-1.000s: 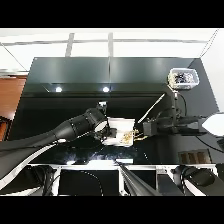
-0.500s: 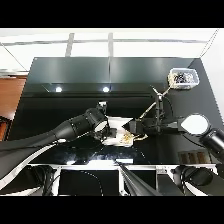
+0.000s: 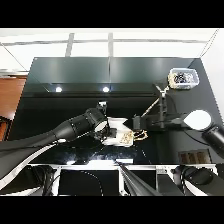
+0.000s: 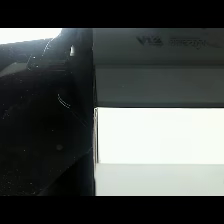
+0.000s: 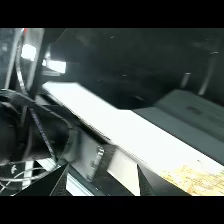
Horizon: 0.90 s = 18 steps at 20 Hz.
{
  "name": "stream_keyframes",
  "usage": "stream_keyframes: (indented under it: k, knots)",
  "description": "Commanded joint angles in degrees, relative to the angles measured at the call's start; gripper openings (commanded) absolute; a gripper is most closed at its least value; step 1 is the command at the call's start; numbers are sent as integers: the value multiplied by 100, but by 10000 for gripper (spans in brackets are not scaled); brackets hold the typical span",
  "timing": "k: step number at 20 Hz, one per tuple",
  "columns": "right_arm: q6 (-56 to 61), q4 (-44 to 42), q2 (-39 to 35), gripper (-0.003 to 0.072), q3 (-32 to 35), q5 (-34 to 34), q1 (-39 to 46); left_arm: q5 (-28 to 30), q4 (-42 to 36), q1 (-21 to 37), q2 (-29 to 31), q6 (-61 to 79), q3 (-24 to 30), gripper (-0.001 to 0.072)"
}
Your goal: Fold the box and place the chain.
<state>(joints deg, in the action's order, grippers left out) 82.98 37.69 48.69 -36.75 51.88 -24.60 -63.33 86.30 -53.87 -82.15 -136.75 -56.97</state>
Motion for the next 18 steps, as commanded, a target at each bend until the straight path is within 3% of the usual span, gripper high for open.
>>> stream_keyframes:
  k: [1, 3, 5, 6, 7, 11, 13, 18]
  knots:
    - [-120, 505, -192, 505, -136, 918, 1143, 2, 0, 4, -4, 0, 0, 30]
    - [-109, 1353, -234, 505, -133, 872, 1976, 2, 0, 4, -4, 0, 0, 30]
    - [92, 2765, -199, 508, -92, 101, 2507, 2, 2, 4, -4, 0, 0, 30]
    - [79, 3250, -90, 656, -92, -271, 2634, 2, 2, 4, -4, 0, 0, 30]
    - [-37, 3517, 66, 720, -92, -557, 2660, 2, 2, 4, -4, 0, 0, 30]
    - [-90, 3681, 1117, 720, -109, -2002, 2647, 4, 2, 4, -4, 0, 0, 30]
    - [-87, 4157, 1655, 720, -249, -2804, 2577, 2, 2, 4, -4, 0, 0, 30]
    - [437, 4575, 2931, 679, -1346, -2900, 2448, 4, 2, 4, -4, 0, 0, 30]
